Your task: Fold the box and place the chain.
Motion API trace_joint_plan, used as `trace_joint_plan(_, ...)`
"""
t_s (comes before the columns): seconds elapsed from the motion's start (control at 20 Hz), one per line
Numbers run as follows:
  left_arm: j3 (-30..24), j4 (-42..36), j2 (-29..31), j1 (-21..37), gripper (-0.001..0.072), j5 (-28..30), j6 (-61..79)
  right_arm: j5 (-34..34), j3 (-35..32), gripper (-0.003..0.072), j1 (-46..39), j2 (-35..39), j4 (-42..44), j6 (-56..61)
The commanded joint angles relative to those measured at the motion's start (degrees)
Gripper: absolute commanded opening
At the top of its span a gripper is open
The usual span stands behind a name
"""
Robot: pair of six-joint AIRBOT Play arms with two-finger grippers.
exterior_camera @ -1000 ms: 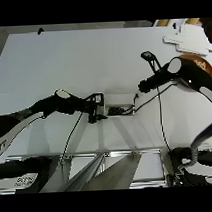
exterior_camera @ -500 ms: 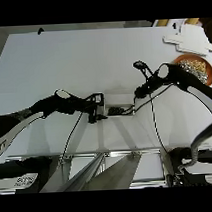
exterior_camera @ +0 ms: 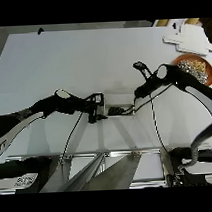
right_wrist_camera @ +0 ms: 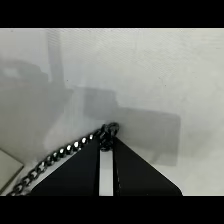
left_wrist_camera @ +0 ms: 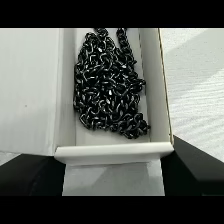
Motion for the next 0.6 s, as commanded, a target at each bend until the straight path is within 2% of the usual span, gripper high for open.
trace_joint_plan(0.0, 0.0, 0.02, -0.02, 0.02, 0.0082, 0.0, 0.02, 1.25, 0.07, 0.002, 0.02, 3.96, 0.04, 1.2)
trace_joint_plan(0.25, 0.0, 0.0, -0.02, 0.02, 0.0082, 0.0, 0.02, 6.21, 0.07, 0.0021, -0.02, 14.56, 0.63, 6.08)
trace_joint_plan(0.55, 0.0, 0.02, -0.02, 0.02, 0.0082, 0.0, 0.02, 15.1, 0.07, 0.002, -0.02, 27.23, 6.49, 5.33)
